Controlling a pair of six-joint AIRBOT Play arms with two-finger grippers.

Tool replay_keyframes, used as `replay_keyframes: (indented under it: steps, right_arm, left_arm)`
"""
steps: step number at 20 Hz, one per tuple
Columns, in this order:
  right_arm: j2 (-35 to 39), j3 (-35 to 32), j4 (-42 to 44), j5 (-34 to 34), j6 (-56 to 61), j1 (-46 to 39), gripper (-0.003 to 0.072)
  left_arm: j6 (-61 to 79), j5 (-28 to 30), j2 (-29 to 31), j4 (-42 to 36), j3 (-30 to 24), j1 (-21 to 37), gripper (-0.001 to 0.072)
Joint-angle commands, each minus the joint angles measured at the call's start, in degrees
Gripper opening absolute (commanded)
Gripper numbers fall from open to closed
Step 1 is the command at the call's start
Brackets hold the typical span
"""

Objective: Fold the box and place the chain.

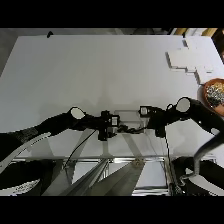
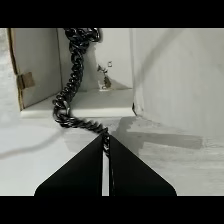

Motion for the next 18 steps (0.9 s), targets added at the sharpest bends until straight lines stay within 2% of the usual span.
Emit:
replay_keyframes:
  steps: [1, 4, 7, 10, 14, 16, 18]
  right_arm:
    - [0.2, 0.0, -1.1, 3.2, 2.4, 0.2, 0.0017]
    - [4.2, 0.0, -3.7, 5.4, 8.3, 0.2, 0.0017]
    - [13.4, 0.0, -2.1, 5.9, 13.7, 0.2, 0.0017]
    - [20.4, 0.0, 9.7, 5.3, 15.4, 0.2, 0.0017]
    - [21.2, 0.0, 28.5, -1.1, 10.3, 0.5, 0.0017]
    - [21.2, 0.0, 30.7, -4.1, 7.9, 4.2, 0.0017]
    - [21.1, 0.0, 28.9, -8.5, 7.8, 9.8, 0.0017]
  left_arm:
    - [0.0, 0.0, 0.0, 0.0, 0.0, 0.0, 0.0389]
    - [0.0, 0.0, 0.0, 0.0, 0.0, 0.0, 0.0389]
    - [0.0, 0.0, 0.0, 0.0, 0.0, 0.0, 0.0388]
    - [0.0, 0.0, 0.0, 0.0, 0.0, 0.0, 0.0389]
    - [0.0, 0.0, 0.0, 0.0, 0.0, 0.0, 0.0389]
    - [0.0, 0.0, 0.0, 0.0, 0.0, 0.0, 0.0389]
    - [0.0, 0.0, 0.0, 0.0, 0.0, 0.0, 0.0389]
